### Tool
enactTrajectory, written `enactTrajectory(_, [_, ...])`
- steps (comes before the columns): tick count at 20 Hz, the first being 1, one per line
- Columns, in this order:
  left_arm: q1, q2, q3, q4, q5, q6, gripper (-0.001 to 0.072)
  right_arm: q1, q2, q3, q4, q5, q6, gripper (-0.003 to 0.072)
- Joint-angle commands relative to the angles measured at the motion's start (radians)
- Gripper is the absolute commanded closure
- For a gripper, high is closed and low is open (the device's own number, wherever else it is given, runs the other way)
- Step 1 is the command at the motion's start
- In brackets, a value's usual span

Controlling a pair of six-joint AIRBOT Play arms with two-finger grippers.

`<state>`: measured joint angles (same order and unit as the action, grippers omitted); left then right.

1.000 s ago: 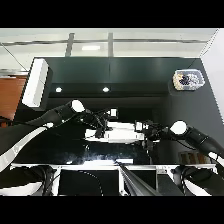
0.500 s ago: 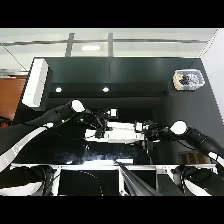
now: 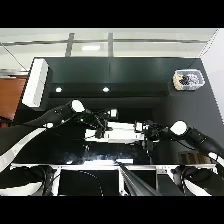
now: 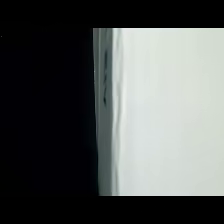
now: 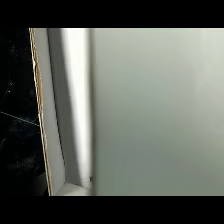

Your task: Fold the box and place the chain.

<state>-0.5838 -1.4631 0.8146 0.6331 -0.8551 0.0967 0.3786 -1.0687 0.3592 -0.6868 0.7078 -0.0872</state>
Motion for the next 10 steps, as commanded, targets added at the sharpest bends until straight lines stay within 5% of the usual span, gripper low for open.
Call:
enactTrajectory(1, [0.0,0.033,0.001,0.016,-0.028,-0.028,0.0686,-0.001,-0.001,0.0,0.019,-0.006,0.001,0.0434])
enactTrajectory(4, [0.01,0.104,0.001,0.1,-0.052,-0.147,0.0686,-0.001,-0.001,0.0,0.024,-0.012,0.001,0.0433])
enactTrajectory(10, [0.019,0.275,0.001,0.443,-0.268,-0.415,0.0686,-0.001,-0.001,0.0,0.024,-0.025,0.001,0.0433])
